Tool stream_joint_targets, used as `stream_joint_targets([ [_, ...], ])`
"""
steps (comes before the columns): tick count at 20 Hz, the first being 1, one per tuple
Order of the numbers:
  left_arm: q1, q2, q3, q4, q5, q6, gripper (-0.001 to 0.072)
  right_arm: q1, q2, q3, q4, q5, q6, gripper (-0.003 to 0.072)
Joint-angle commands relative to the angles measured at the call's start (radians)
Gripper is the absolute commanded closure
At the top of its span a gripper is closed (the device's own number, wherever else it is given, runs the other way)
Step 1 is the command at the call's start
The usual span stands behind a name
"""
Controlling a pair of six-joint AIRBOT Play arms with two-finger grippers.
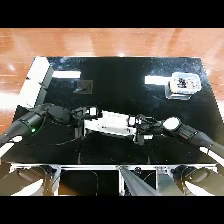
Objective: Fold the box and place the chain.
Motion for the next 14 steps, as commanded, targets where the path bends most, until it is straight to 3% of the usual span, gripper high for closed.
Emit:
stream_joint_targets([
  [1,-0.051,-0.027,0.0,0.001,-0.094,0.015,0.0097,0.001,-0.001,0.001,0.0,0.0,0.0,0.0034],
  [14,-0.055,-0.056,0.032,0.01,-0.138,0.015,0.0117,0.006,-0.002,0.001,-0.007,-0.001,0.002,0.0034],
])
